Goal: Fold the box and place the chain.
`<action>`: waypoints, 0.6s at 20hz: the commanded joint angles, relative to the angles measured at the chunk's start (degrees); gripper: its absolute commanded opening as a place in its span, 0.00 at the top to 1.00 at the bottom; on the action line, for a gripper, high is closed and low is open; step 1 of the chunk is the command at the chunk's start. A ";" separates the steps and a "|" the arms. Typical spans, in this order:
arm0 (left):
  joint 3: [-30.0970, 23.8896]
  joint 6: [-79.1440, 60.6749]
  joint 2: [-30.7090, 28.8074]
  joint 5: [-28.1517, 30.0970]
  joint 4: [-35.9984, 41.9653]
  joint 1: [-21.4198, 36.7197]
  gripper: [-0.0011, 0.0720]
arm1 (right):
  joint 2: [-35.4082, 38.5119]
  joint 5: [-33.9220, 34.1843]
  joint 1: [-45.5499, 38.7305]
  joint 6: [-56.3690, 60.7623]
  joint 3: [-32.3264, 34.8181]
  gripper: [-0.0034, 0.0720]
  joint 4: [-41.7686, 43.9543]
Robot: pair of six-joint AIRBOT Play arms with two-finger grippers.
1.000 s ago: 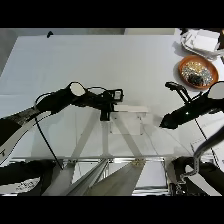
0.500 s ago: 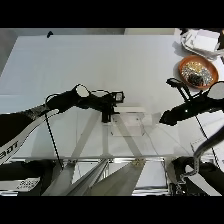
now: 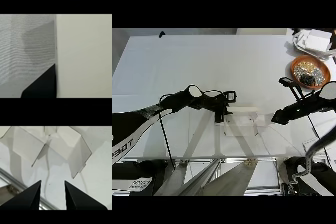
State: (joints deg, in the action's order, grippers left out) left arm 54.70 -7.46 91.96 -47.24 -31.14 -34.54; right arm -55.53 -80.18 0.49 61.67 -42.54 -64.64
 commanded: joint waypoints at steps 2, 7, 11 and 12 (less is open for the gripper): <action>-0.04 1.79 0.11 0.33 -0.17 -0.02 0.98 | 0.04 0.09 0.04 0.00 -0.04 0.56 0.02; -0.04 2.97 0.11 0.59 -0.17 -0.02 0.98 | 0.04 0.11 0.04 0.00 -0.04 0.56 0.02; -0.04 5.09 0.11 1.14 -0.17 -0.02 0.98 | 0.04 0.11 0.04 0.02 -0.04 0.56 0.02; -0.04 5.25 0.11 1.27 -0.17 -0.02 0.98 | 0.04 0.11 0.02 0.02 -0.04 0.57 0.02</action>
